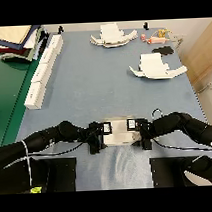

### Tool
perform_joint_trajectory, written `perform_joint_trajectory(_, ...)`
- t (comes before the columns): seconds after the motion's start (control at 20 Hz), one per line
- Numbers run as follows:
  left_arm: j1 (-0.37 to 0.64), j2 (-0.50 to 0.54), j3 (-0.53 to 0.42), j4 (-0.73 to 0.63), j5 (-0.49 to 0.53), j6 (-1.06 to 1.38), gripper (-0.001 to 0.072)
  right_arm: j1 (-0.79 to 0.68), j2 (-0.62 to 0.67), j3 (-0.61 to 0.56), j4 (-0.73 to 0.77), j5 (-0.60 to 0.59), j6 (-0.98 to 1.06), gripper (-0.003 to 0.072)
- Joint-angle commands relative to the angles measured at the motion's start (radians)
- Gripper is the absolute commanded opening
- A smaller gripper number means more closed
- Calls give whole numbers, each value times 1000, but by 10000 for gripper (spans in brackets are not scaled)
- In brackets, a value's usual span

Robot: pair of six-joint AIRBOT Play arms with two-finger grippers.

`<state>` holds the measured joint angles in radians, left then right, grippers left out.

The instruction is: Fold the box.

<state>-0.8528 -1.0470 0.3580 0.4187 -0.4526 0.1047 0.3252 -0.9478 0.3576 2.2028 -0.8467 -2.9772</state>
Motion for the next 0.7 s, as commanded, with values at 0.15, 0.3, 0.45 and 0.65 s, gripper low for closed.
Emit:
perform_joint_trajectory(0.15,-1,1,0,0,0,0,404,0,0,0,1,-5,0,598)
perform_joint_trajectory(0.3,-1,1,0,0,0,0,404,0,10,1,-13,-3,66,720)
perform_joint_trajectory(0.45,-1,1,0,0,0,0,404,0,62,23,-133,-33,245,720)
perform_joint_trajectory(0.65,-1,1,0,0,-2,0,404,0,171,80,-319,-172,439,720)
